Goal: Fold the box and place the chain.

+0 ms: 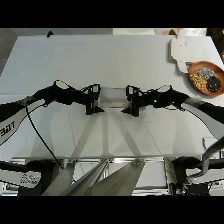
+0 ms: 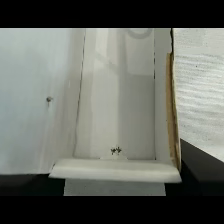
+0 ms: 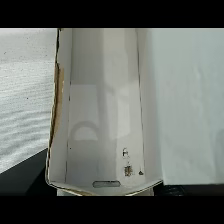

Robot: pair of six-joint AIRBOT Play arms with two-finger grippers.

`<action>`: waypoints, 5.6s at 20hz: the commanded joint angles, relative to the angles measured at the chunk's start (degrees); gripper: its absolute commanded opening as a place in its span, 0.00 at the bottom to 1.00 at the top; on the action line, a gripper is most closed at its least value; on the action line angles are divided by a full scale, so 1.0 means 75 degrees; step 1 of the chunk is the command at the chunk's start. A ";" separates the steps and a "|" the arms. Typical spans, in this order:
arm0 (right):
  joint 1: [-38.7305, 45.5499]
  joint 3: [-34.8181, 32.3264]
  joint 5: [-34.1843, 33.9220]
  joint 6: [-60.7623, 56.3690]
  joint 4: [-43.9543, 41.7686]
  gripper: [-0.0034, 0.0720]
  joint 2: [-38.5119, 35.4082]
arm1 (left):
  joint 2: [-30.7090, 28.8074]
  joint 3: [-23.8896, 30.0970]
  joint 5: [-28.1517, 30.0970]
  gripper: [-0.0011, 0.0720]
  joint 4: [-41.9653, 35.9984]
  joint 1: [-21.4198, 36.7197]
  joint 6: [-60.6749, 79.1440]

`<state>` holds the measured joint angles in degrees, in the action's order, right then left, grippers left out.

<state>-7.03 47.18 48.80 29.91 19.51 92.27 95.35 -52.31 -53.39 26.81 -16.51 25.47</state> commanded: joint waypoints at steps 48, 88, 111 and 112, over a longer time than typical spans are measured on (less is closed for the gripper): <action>0.0519 0.0017 -0.0146 -0.2926 -0.0076 0.05 -0.2253 | 0.0000 -0.0006 0.0006 0.40 0.0000 -0.0003 0.0000; 0.0376 -0.0638 -0.0082 0.0568 -0.0050 0.36 -0.0982 | 0.0000 -0.0006 0.0006 0.40 0.0000 -0.0003 0.0000; 0.0385 -0.0638 0.0108 0.0659 0.1075 0.58 -0.1139 | 0.0000 -0.0006 0.0006 0.40 0.0003 -0.0003 0.0000; 0.0382 -0.0638 0.0041 0.0527 0.1253 0.58 -0.1174 | 0.0000 -0.0006 0.0003 0.40 0.0000 -0.0003 0.0000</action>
<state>-4.23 42.37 50.19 36.07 24.47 84.12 95.42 -52.36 -53.69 26.79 -16.62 25.52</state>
